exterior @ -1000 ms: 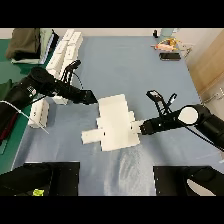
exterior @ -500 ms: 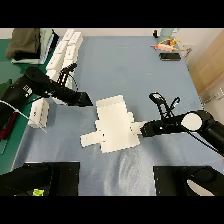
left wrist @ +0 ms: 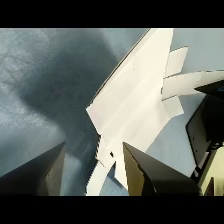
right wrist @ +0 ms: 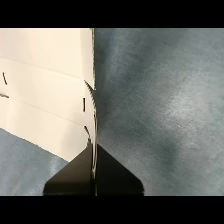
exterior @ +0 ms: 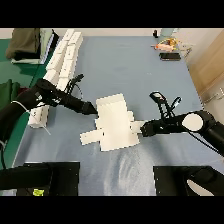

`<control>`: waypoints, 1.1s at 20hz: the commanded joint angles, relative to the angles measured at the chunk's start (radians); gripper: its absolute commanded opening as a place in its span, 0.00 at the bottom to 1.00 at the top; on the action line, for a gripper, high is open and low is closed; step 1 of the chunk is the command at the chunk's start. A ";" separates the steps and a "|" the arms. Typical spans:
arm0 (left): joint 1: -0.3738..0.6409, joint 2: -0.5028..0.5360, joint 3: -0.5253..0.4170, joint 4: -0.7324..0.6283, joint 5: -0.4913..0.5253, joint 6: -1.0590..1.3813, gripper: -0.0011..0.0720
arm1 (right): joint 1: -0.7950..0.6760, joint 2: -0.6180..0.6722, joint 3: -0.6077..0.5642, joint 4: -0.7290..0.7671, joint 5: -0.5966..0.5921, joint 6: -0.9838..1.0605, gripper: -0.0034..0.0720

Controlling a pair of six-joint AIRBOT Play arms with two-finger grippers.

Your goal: Fold the box.

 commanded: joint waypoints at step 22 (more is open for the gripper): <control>-0.074 -0.306 0.145 -0.190 -0.275 0.379 0.08 | 0.001 -0.040 -0.001 -0.001 -0.015 -0.024 0.12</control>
